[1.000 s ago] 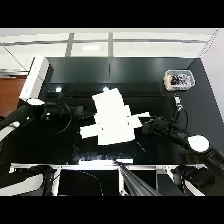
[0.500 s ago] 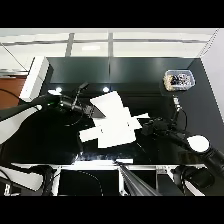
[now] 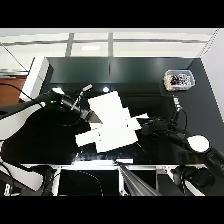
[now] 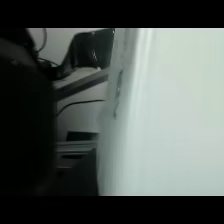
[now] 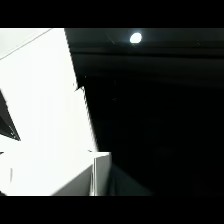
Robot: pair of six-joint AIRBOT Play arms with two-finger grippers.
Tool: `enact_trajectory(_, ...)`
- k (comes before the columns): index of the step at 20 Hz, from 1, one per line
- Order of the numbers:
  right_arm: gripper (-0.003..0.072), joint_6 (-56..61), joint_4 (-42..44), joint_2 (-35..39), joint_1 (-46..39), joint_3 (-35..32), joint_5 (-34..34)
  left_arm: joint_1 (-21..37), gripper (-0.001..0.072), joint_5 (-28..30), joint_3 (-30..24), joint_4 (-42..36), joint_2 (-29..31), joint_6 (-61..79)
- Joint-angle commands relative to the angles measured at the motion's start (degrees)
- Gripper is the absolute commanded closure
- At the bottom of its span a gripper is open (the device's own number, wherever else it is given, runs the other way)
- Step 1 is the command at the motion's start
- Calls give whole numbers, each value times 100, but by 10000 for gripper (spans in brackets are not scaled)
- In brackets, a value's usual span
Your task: Fold the box and place the chain.
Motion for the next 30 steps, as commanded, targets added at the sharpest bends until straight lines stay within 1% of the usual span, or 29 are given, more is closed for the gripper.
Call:
enact_trajectory(1, -19, 9, -485, 9, -260, 170, 472, 11, 685, -223, 28, 101, 0, 278)
enact_trajectory(2, -19, 55, -817, 9, -514, 334, 885, 9, 686, -160, 28, 105, 28, 278)
enact_trajectory(3, -19, 120, -1362, 9, -844, 573, 1419, -13, 687, -35, 28, 149, 103, 280)
enact_trajectory(5, -19, 409, -2824, 9, -1523, 1161, 2424, -118, 688, 380, 28, 479, 409, 282)
enact_trajectory(7, -18, 468, -4273, 7, -2039, 1700, 3220, -313, 688, 809, 4, 944, 837, 286)
enact_trajectory(9, -19, -44, -5333, 7, -2155, 1884, 3665, -595, 688, 1292, -72, 1231, 1270, 411)
enact_trajectory(10, -18, -240, -5480, 0, -2153, 1882, 3781, -752, 688, 1635, -164, 1248, 1517, 540)
enact_trajectory(12, -12, -352, -5453, -28, -2124, 1882, 3834, -1008, 688, 2490, -481, 1388, 1926, 876)
enact_trajectory(13, -12, -356, -5453, -46, -2070, 1875, 3777, -1099, 687, 2796, -682, 1458, 2044, 975)
enact_trajectory(15, -12, -444, -5410, -109, -1862, 1814, 3663, -1255, 688, 2833, -901, 1252, 2149, 1360)
enact_trajectory(16, -12, -542, -5394, -142, -1716, 1742, 3635, -1360, 687, 2881, -925, 1099, 2175, 1665)
enact_trajectory(18, -12, -988, -5265, -208, -1351, 1523, 3510, -1558, 682, 3202, -925, 1023, 2173, 2210)
enact_trajectory(20, -12, -1165, -5174, -247, -1005, 1303, 3270, -1676, 627, 3506, -925, 1056, 2166, 2505)
enact_trajectory(21, -12, -1167, -5130, -249, -852, 1213, 3121, -1694, 627, 3611, -925, 1150, 2166, 2632)
enact_trajectory(22, -12, -1165, -5053, -251, -693, 1123, 2964, -1716, 630, 3720, -927, 1335, 2164, 2636)
enact_trajectory(23, -12, -1178, -4964, -251, -546, 1047, 2815, -1716, 676, 3751, -927, 1471, 2164, 2634)
enact_trajectory(24, -12, -1235, -4885, -251, -382, 964, 2658, -1716, 684, 3757, -931, 1510, 2164, 2632)
enact_trajectory(28, -12, -1646, -4651, -291, 160, 680, 2122, -1720, 685, 3786, -1060, 1469, 2155, 2634)
enact_trajectory(30, -12, -1827, -4640, -339, 402, 614, 2009, -1731, 685, 3805, -1126, 1366, 2155, 2634)
